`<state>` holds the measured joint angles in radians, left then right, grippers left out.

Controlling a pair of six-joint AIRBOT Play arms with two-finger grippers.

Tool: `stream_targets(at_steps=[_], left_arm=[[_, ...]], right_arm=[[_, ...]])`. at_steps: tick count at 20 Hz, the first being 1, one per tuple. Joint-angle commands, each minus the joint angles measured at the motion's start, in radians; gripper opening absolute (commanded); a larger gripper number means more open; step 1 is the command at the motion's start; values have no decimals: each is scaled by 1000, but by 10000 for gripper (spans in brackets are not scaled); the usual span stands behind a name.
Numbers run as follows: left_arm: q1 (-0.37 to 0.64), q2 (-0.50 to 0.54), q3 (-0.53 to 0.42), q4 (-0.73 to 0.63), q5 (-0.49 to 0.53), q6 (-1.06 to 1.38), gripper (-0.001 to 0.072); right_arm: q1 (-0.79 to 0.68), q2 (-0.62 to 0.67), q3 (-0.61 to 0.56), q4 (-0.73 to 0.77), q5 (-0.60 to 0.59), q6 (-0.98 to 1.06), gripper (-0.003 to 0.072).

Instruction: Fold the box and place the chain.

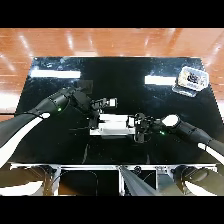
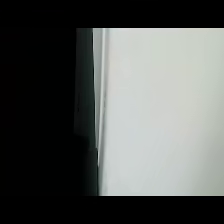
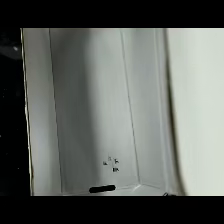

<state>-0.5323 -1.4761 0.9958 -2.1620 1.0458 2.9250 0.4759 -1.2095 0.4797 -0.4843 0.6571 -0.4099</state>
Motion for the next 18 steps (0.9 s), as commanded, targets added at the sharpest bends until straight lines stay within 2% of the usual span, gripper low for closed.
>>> stream_targets(at_steps=[1, 9, 10, 18], left_arm=[[-1, -1, 1, -7, 6, -2, 21], [-1, -10, 1, -20, 5, -1, 21], [-1, -14, 1, -20, 6, -1, 21], [-1, -17, 1, -20, 6, -1, 21]], right_arm=[[6, 0, 2, 5, -14, 14, 720], [6, -5, 8, 16, -6, 38, 720], [6, -5, 8, 16, -6, 38, 675], [6, -5, 8, 19, -14, 43, 675]])
